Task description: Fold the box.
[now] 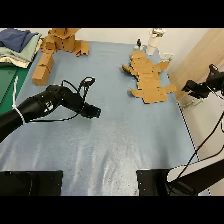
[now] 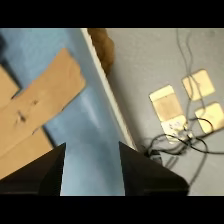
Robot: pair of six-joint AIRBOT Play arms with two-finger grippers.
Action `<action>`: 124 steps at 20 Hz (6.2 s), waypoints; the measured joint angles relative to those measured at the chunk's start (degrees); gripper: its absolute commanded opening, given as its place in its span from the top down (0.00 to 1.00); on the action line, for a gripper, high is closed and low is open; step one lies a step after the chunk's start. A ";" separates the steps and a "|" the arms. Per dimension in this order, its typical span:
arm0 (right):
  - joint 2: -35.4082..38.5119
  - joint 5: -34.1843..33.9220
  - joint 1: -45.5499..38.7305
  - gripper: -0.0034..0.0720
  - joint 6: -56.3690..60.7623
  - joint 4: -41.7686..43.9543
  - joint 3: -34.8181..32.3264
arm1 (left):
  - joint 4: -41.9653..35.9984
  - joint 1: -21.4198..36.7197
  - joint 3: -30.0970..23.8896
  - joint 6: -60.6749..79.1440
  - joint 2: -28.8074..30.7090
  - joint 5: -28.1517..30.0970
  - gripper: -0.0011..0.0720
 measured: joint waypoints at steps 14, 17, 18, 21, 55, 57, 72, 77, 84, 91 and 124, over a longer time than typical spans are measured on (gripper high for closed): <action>-21.57 -7.58 3.15 0.87 -18.60 15.78 21.38 | -0.15 0.00 0.00 -0.09 0.00 -2.99 0.96; -21.16 -14.56 3.50 0.95 -19.21 16.28 22.56 | -0.22 0.00 0.00 -0.13 0.00 -2.89 0.96; -20.79 -17.14 3.54 0.96 -19.23 16.28 22.69 | -0.24 0.00 0.00 -0.26 0.00 -2.73 0.96; -18.05 -24.02 3.65 0.96 -19.10 17.16 21.88 | -0.35 0.00 0.00 -0.50 0.00 -2.01 0.34; 15.82 -18.84 25.05 0.96 -17.55 15.02 -35.54 | -8.22 12.15 -0.66 11.04 8.81 10.84 0.34; 16.09 -19.93 26.91 0.96 -18.71 17.35 -36.00 | -11.63 15.02 -0.74 12.87 8.50 12.55 0.34; 35.89 4.42 52.74 0.96 -24.35 31.17 -59.71 | -27.21 29.33 -17.90 25.66 5.33 15.28 0.34; 36.85 6.56 54.80 0.96 -23.91 31.54 -60.57 | -34.45 29.27 -20.24 32.33 0.28 13.40 0.34; 36.92 7.15 55.25 0.96 -23.52 31.47 -60.74 | -42.01 28.39 -20.55 41.48 -2.75 12.07 0.34; 36.54 7.21 55.28 0.96 -23.47 31.41 -60.76 | -46.53 28.11 -20.52 48.54 -3.50 14.16 0.51; 36.50 6.93 55.30 0.88 -22.80 30.86 -60.78 | -45.29 27.10 -16.65 53.20 -7.74 21.49 0.97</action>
